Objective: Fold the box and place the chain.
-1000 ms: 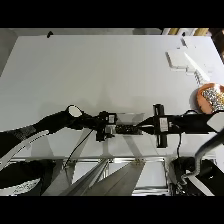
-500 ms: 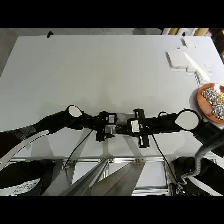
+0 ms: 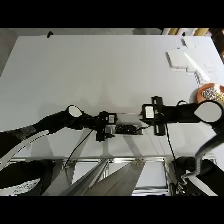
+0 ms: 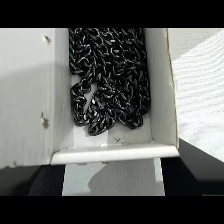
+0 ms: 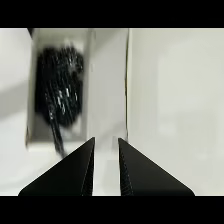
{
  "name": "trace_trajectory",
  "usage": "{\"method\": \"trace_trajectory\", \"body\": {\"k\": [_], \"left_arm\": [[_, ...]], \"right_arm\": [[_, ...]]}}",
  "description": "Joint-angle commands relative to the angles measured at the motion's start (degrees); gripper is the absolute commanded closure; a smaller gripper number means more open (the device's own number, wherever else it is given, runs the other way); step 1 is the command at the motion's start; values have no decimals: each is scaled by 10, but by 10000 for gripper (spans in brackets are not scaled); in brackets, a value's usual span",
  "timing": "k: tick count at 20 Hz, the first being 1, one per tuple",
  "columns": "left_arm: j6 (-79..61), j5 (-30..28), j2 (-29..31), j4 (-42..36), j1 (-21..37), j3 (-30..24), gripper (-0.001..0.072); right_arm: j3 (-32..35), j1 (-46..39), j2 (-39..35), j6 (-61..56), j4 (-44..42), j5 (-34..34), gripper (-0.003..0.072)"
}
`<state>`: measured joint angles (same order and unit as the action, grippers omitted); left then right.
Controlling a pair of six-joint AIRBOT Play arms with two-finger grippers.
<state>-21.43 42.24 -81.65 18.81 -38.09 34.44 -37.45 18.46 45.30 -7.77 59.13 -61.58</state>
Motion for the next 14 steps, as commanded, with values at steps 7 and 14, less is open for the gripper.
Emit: {"method": "trace_trajectory", "body": {"k": [7, 14], "left_arm": [[0, 0, 0, 0, 0, 0, 438], [0, 0, 0, 0, 0, 0, 438]], "right_arm": [[114, -128, 15, 70, 163, 92, 525], [114, -128, 92, 83, 175, 99, 525]]}}
